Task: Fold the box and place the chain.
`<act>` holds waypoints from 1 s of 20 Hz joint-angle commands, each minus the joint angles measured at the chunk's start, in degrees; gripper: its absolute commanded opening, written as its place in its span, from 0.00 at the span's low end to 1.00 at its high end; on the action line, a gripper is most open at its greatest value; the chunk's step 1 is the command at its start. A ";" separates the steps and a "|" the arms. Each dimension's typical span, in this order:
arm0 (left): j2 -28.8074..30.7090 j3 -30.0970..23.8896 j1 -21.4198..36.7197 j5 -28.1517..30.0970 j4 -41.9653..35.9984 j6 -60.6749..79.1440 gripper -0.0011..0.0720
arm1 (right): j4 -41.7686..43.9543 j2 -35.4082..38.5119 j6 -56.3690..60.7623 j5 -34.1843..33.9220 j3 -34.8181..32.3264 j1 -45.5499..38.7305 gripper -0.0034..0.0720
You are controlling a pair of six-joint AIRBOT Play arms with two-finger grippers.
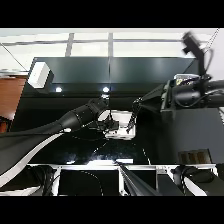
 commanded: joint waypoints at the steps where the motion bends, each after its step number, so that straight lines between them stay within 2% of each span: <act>1: 0.00 0.02 0.04 0.02 0.00 0.00 0.06 | -0.26 -2.25 0.59 -4.79 -6.80 1.73 0.06; 4: 0.00 0.02 0.04 0.02 0.00 0.00 0.06 | 0.72 -4.04 0.57 -8.48 -13.97 1.73 0.07; 7: 0.00 0.02 0.04 0.02 0.00 0.00 0.06 | 0.59 -5.27 0.57 -11.21 -17.33 1.73 0.08; 8: 0.00 0.02 0.04 0.02 0.00 0.00 0.06 | 0.57 -5.42 0.57 -11.72 -17.70 1.73 0.28; 9: 0.00 0.02 0.04 0.00 0.00 0.00 0.06 | 0.17 -5.40 0.57 -11.85 -17.70 1.70 0.62; 10: 0.00 0.02 0.04 0.02 0.00 0.00 0.06 | -0.83 -5.38 0.42 -11.82 -17.53 1.27 0.70; 12: 0.00 0.02 0.04 0.00 0.00 0.00 0.06 | -5.84 -5.20 -0.31 -10.64 -17.05 -1.66 0.70; 14: 0.00 0.02 0.04 0.00 0.00 0.00 0.06 | -15.87 -5.18 -0.44 -9.01 -17.53 -5.68 0.70; 15: 0.00 0.02 0.04 0.02 0.02 0.00 0.06 | -21.11 -5.20 -2.56 -9.31 -19.06 -6.54 0.70; 16: 0.00 0.02 0.04 0.07 0.02 0.00 0.06 | -22.32 -5.20 -6.99 -11.50 -21.64 -6.60 0.70; 17: 0.00 0.02 0.04 0.24 0.02 0.00 0.06 | -20.13 -5.20 -13.03 -14.40 -24.68 -6.19 0.91; 18: 0.00 0.02 0.04 0.20 0.02 0.00 0.06 | -18.03 -5.22 -20.55 -17.62 -27.74 -5.05 1.00; 20: 0.00 0.02 0.04 0.17 0.02 0.00 0.06 | -17.05 -5.38 -29.55 -25.55 -31.74 -1.29 1.00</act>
